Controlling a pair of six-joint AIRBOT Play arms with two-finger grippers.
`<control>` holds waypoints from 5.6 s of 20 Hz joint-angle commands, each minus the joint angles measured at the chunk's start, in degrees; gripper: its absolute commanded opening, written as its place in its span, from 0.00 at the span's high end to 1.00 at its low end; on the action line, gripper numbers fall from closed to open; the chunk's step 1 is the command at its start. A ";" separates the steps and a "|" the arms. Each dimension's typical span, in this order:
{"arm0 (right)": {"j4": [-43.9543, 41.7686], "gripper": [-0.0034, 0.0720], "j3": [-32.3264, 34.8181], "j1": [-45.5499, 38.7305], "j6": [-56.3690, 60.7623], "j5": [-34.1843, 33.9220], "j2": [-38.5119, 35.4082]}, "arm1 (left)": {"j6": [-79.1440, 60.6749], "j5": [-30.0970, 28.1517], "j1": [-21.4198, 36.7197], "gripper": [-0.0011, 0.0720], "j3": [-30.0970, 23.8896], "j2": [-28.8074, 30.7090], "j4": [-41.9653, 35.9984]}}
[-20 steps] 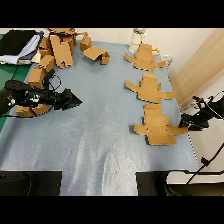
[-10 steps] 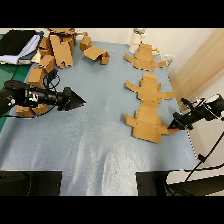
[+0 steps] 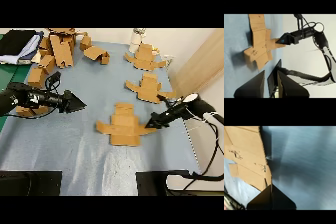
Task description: Fold the box.
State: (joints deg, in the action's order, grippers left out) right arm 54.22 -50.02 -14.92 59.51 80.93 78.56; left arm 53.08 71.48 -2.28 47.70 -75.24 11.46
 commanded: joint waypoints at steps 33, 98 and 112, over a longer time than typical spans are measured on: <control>-10.08 0.95 8.92 33.97 0.09 -22.97 -8.28 | -9.49 1.95 -2.34 0.06 5.84 -16.46 12.26; -8.96 0.95 8.92 33.97 0.07 -24.52 -8.28 | -24.22 5.66 -3.06 0.81 6.88 -17.79 11.87; -2.32 0.70 5.77 31.23 7.89 -33.46 -8.28 | -37.51 4.87 -3.54 0.97 8.48 -17.59 1.79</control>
State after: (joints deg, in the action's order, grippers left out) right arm 47.66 -42.48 17.98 62.39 51.00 70.32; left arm 20.75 76.82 -5.52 55.16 -92.99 18.57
